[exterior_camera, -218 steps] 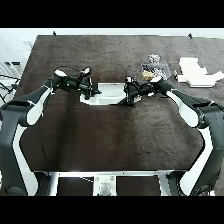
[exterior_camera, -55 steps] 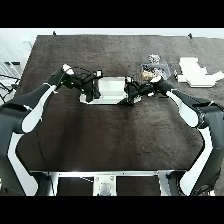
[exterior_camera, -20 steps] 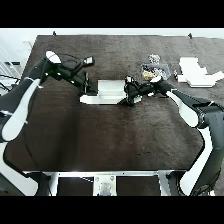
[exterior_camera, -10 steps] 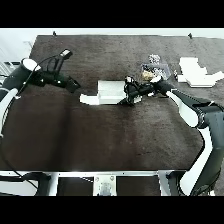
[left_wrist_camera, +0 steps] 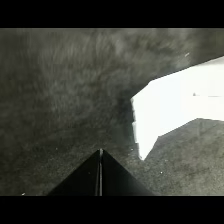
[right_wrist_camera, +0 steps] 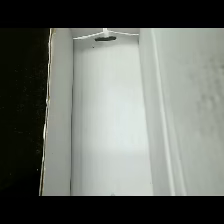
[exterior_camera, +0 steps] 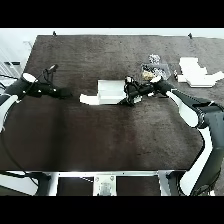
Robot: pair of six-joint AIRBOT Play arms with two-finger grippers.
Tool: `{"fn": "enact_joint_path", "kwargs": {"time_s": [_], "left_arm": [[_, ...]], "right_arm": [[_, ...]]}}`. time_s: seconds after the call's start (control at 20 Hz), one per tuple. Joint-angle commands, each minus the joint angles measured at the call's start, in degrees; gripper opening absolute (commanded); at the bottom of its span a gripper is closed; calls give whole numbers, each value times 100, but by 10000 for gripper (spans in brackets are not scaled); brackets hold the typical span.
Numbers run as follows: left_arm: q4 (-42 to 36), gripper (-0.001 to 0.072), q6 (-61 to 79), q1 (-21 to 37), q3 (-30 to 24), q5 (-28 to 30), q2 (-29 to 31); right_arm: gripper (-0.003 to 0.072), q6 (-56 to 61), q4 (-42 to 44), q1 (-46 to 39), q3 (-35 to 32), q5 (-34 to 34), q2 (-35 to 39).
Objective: Fold the box and place the chain.
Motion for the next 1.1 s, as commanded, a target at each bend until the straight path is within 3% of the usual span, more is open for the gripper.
{"fn": "enact_joint_path", "kwargs": {"time_s": [0.0, 0.6, 0.8, 1.05], "left_arm": [[-90, 14, -160, -44, -24, -55, -385], [-544, 15, -155, -754, -24, 595, -446], [-1281, 16, 223, -754, 83, 74, -675], [-1528, 16, 382, -1012, 170, 140, -675]], "right_arm": [[584, 0, 0, 4, 0, 0, 2], [584, 0, 0, 2, 0, 0, 2], [583, 0, 0, 4, 0, 0, 2], [584, 0, 0, 4, 0, 0, 2]]}}
